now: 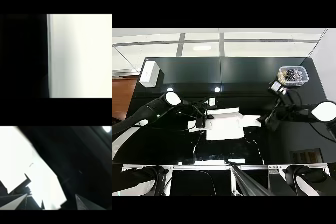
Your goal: Fold the box and place the chain.
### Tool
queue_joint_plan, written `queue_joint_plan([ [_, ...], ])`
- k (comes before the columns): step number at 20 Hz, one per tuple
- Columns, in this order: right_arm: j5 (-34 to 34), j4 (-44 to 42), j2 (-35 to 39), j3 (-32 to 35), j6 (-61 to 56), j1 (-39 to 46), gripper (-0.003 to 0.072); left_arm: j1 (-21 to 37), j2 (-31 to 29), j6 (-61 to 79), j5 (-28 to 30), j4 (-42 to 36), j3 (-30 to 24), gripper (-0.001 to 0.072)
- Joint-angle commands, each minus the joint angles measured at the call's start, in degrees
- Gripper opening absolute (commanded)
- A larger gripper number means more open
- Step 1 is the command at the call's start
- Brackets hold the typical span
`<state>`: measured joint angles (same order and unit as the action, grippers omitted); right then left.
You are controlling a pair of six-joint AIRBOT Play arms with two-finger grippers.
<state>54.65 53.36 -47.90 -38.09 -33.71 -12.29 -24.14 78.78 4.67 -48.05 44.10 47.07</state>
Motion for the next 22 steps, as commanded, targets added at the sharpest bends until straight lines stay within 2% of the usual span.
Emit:
queue_joint_plan([
  [1, -5.51, -3.48, -0.07, 4.52, 11.61, -4.44, 0.0699, -0.5, 2.14, 1.09, -0.68, 0.68, 0.17, 0.0027],
  [6, -14.53, -3.41, -0.76, 12.83, 23.82, -9.38, 0.0699, -0.5, 2.25, 1.09, -0.74, 0.85, 0.17, 0.0027],
  [10, -12.07, -4.33, -4.37, 13.22, 26.47, -9.88, 0.0699, -0.5, 2.25, -1.31, -0.66, 0.87, 0.17, 0.0028],
  [14, -12.22, -9.75, -7.67, 13.22, 31.78, -12.07, 0.0699, -0.57, 2.27, -1.27, -0.57, 0.9, 0.17, 0.0027],
  [22, -19.47, -11.56, -12.0, 13.22, 33.14, -19.41, 0.0699, -1.99, 3.06, -1.31, -0.26, 1.99, 0.17, 0.0027],
])
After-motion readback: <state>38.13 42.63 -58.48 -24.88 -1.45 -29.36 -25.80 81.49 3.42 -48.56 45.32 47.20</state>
